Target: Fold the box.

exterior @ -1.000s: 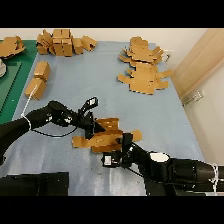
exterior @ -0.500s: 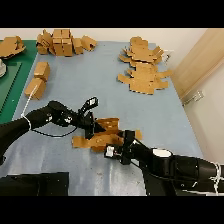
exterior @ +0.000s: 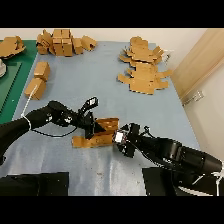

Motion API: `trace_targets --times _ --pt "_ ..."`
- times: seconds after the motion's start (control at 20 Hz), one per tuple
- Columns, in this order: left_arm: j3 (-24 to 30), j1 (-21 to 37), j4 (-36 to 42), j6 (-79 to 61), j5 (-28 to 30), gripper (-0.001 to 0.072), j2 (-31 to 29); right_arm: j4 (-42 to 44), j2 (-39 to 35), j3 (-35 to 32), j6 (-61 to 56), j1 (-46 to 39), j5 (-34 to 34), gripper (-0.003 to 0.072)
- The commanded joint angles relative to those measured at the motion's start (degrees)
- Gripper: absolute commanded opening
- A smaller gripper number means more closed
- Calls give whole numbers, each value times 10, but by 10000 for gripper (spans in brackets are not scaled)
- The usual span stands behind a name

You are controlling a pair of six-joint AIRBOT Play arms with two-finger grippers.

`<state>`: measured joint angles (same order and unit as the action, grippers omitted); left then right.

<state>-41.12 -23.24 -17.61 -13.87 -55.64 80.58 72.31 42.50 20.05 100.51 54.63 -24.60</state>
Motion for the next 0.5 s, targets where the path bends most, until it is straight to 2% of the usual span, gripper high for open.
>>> trace_targets --times 0.0,0.1,0.25,0.35,0.45 --pt "0 0 0 0 0 12 0 141 16 -1 170 -49 50 720" --pt "0 0 0 0 0 12 0 193 18 -1 228 -80 59 720" --pt "0 0 0 0 0 12 0 352 20 1 407 -134 43 720" --pt "0 0 0 0 0 12 0 464 31 14 534 -171 -9 720" --pt "0 0 0 0 0 12 0 540 61 38 645 -208 -82 720"
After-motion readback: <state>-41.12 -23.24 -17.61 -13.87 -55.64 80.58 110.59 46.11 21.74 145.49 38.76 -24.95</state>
